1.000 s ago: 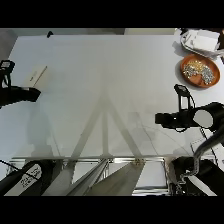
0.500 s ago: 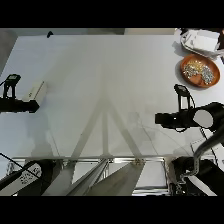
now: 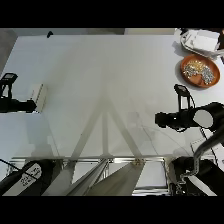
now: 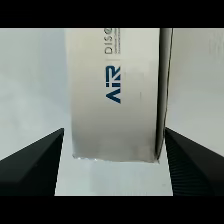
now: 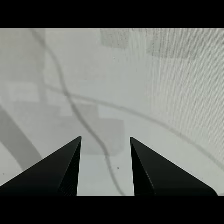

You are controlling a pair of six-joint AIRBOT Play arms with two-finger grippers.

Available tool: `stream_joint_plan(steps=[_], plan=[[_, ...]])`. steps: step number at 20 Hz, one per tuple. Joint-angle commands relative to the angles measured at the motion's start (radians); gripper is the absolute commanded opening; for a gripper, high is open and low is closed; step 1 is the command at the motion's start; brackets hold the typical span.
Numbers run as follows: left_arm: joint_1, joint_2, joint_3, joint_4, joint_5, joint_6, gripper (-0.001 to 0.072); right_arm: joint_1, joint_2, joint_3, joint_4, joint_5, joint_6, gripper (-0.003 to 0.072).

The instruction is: Fold the box and place the chain.

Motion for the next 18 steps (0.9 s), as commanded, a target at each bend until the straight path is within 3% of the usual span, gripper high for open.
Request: stream_joint_plan(steps=[1, 8, 13, 18], plan=[[-0.034, 0.102, 0.000, 0.002, 0.031, 0.003, 0.0698, 0.000, 0.001, 0.000, 0.001, 0.001, 0.002, 0.0341], [-0.332, 0.278, 0.000, -0.011, -0.020, 0.002, 0.0695, 0.000, 0.001, 0.000, 0.005, -0.002, 0.002, 0.0341], [-0.502, 0.272, 0.000, -0.134, -0.148, -0.001, 0.0693, 0.000, 0.001, 0.000, 0.005, -0.002, 0.002, 0.0341], [-0.556, 0.227, 0.000, -0.243, -0.272, -0.001, 0.0692, 0.000, 0.002, 0.000, 0.005, -0.001, 0.002, 0.0341]])
